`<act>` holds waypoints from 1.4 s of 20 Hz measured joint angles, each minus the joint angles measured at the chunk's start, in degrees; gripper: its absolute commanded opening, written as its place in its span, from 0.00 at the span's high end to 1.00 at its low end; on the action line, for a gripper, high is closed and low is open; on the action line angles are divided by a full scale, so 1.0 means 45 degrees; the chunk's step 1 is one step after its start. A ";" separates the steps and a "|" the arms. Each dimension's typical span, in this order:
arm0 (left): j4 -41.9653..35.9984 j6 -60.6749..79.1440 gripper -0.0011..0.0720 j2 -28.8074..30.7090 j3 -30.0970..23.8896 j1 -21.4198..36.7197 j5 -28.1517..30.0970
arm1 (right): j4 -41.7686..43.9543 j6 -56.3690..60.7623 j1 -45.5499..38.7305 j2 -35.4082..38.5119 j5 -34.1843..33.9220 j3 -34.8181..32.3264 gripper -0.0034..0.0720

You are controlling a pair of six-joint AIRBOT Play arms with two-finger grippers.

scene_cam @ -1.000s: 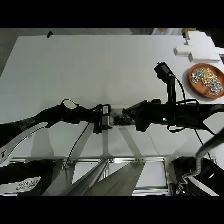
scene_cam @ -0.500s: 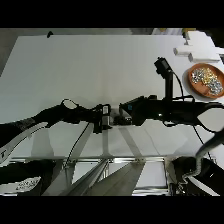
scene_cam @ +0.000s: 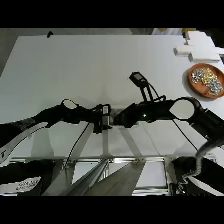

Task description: Fold the box and place the chain.

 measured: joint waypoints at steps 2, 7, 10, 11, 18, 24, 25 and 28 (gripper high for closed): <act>0.0000 0.0000 0.80 0.0000 0.0000 0.0000 0.0000 | -0.0107 -0.0306 0.0073 -0.0209 -0.0102 0.0083 0.50; 0.0000 0.0000 0.80 0.0000 0.0000 0.0000 0.0000 | -0.1195 -0.1054 -0.0539 -0.0403 0.0495 0.1360 0.75; 0.0000 0.0000 0.80 0.0000 0.0000 0.0000 0.0000 | -0.1768 -0.1962 -0.1190 -0.0665 0.0466 0.2006 0.90; 0.0000 0.0005 0.80 0.0000 0.0000 0.0000 0.0000 | -0.1899 -0.2467 -0.1336 -0.0879 0.0476 0.2118 0.90; 0.0000 0.0000 0.80 0.0000 0.0000 0.0000 0.0000 | -0.1477 -0.5440 -0.1588 -0.3206 0.1107 0.2380 0.90; 0.0000 0.0005 0.80 0.0000 0.0000 0.0000 -0.0005 | -0.1030 -0.8286 -0.0918 -0.3381 0.1817 0.2215 0.68; 0.0000 0.0005 0.80 0.0000 0.0000 0.0000 -0.0005 | -0.0991 -0.8660 -0.0840 -0.3269 0.1860 0.2084 0.68; 0.0000 0.0000 0.80 0.0000 0.0000 0.0000 0.0000 | -0.0952 -0.9612 -0.0714 -0.2754 0.1972 0.1457 0.68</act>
